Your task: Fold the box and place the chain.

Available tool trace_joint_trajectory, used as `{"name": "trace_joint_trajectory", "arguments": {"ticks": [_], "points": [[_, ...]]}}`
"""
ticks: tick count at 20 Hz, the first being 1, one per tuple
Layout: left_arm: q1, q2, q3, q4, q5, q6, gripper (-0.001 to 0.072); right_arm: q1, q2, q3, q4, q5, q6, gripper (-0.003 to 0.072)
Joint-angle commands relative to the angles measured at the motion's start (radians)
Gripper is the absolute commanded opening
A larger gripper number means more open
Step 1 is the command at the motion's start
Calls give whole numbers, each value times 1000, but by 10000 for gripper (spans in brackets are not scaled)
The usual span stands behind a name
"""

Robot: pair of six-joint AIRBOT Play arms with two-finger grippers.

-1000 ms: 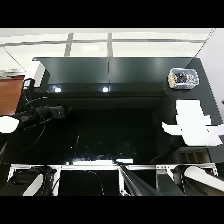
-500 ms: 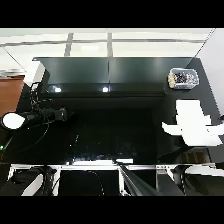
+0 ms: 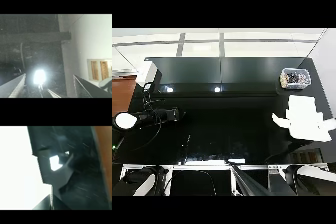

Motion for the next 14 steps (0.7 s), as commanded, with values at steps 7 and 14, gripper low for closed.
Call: {"name": "trace_joint_trajectory", "arguments": {"ticks": [7,14], "points": [[0,0,0,-35,-18,0,710,355,411,-423,351,-177,126,15],[-64,-101,76,-261,-145,124,705,820,657,-871,792,-629,124,14]]}}
